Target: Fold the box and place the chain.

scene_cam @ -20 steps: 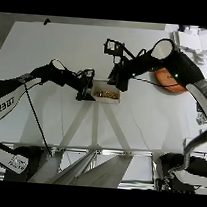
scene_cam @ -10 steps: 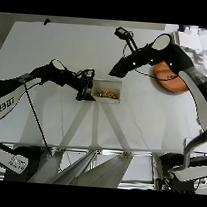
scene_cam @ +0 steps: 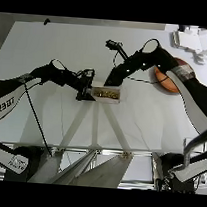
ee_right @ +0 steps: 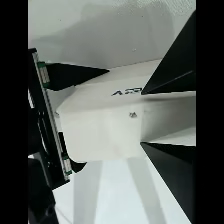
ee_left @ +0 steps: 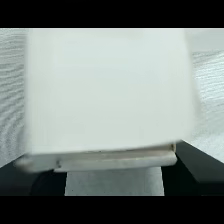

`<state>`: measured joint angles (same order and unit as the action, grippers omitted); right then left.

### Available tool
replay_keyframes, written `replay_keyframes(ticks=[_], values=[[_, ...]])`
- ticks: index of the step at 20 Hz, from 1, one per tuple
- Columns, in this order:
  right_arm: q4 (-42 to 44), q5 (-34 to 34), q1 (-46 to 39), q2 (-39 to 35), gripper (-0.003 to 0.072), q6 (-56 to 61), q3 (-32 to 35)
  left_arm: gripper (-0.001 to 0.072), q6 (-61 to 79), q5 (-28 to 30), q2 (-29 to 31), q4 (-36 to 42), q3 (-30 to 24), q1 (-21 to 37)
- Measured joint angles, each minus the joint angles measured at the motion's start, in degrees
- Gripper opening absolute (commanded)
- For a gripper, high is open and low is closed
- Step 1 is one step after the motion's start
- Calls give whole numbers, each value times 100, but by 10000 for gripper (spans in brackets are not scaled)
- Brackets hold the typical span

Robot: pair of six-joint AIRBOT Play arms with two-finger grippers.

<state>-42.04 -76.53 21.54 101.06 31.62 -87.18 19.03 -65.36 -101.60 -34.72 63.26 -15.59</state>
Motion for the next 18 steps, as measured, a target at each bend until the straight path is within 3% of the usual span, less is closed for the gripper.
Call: replay_keyframes(ticks=[6,9,14,15,16,17,18], values=[[-776,278,310,-15,315,-173,72,212,-4,-2,0,0,0,0],[-988,463,446,-138,239,-208,142,212,-4,0,-2,0,0,0],[-1491,1121,715,-542,237,-234,688,212,-4,-2,-2,2,0,0],[-1550,1259,763,-621,251,-238,831,212,-4,-2,-2,2,0,0],[-1589,1394,802,-691,340,-254,975,212,-2,0,0,0,0,0],[-1620,1497,831,-734,379,-249,1102,212,-9,-2,-2,4,0,0],[-1672,1624,852,-761,380,-251,1198,212,-11,0,0,2,0,0]])
